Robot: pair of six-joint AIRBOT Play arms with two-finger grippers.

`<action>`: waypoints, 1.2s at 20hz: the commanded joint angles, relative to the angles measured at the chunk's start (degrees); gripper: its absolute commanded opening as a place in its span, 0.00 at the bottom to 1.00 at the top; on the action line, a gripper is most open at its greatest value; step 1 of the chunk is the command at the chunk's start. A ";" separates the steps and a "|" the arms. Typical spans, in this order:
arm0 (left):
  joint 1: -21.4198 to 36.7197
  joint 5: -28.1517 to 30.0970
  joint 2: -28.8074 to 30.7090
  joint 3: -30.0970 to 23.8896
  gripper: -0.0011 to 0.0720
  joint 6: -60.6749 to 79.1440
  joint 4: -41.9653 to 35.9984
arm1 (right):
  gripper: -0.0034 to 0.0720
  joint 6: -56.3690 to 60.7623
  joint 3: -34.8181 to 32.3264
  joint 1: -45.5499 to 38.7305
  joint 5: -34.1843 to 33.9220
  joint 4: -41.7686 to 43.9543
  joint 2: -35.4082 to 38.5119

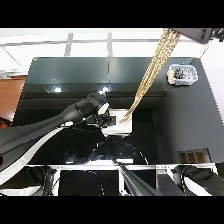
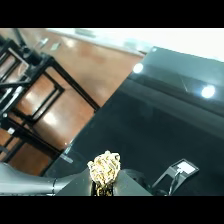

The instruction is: Fold the box and place the chain.

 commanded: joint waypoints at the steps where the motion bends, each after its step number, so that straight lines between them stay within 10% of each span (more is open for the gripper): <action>1: 0.04 0.00 0.02 0.00 0.05 0.00 0.00 | 0.06 0.17 -2.40 1.90 0.39 -0.79 -0.28; 8: 0.04 -0.02 0.02 0.00 0.05 0.00 0.00 | 0.06 0.96 -15.28 3.10 0.42 -1.84 -0.26; 24: 0.04 -0.07 0.02 0.00 0.06 0.00 0.02 | 0.06 -3.39 -15.21 1.68 -5.81 14.40 5.33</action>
